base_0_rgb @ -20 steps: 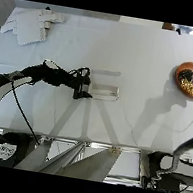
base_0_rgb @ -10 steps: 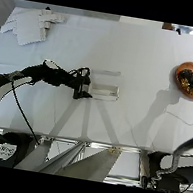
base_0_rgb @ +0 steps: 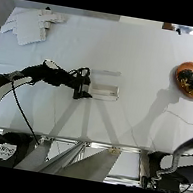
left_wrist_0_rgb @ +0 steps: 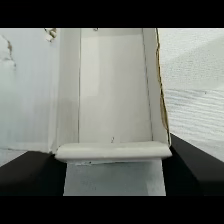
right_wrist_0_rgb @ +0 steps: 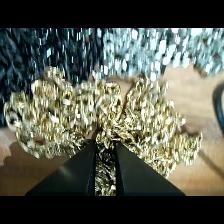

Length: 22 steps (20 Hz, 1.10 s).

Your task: Fold the box and place the chain.

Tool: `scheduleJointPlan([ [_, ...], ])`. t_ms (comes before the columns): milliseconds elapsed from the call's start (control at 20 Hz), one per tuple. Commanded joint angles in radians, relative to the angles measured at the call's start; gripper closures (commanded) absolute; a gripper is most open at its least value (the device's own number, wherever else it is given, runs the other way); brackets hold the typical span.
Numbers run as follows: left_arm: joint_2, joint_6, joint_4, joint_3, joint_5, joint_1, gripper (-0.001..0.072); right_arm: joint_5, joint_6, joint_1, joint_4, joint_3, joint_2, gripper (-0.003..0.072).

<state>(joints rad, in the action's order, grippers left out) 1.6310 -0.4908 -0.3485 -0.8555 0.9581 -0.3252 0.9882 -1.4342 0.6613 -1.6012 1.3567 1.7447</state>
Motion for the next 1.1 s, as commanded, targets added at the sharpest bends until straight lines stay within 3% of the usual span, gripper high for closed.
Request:
scheduleJointPlan([
  [0,0.0,0.0,0.0,0.0,0.0,0.0,0.0618,0.023,0.008,0.0,0.005,0.001,-0.045,0.0674],
  [450,0.0,0.0,0.0,0.0,0.0,0.0,0.0618,0.107,0.007,-0.038,0.142,0.002,-0.227,0.0676],
  [1050,0.0,0.0,0.0,0.0,0.0,0.0,0.0618,0.233,0.096,-0.559,0.049,0.001,-0.379,0.0677],
])
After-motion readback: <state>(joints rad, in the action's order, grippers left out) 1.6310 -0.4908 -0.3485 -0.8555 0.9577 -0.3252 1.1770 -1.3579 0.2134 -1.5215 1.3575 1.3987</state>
